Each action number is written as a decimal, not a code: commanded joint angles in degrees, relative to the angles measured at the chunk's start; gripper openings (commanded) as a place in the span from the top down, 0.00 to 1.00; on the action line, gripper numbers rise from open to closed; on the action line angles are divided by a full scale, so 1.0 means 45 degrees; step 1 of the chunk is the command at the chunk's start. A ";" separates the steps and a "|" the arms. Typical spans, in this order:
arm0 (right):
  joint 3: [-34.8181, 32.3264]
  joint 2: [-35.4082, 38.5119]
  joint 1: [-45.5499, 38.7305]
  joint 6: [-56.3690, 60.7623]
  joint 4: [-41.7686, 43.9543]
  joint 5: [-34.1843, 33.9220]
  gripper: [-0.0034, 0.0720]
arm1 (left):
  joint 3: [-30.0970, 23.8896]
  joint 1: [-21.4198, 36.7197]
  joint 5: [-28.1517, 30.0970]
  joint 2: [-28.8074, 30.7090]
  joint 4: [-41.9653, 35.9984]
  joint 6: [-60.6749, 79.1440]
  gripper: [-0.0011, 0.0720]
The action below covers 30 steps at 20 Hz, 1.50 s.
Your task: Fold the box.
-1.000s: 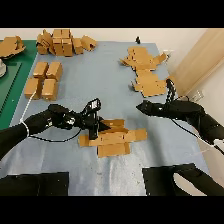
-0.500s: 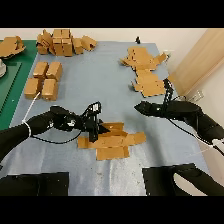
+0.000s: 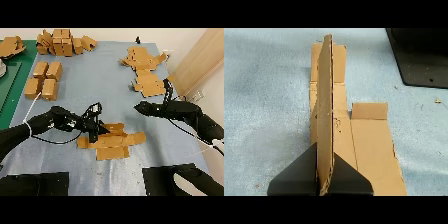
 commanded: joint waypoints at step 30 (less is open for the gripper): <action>0.0005 -0.0170 0.0005 -0.0248 -0.0058 -0.0097 0.84 | 0.0840 -0.0359 0.0903 -0.0131 0.1904 -0.2739 0.97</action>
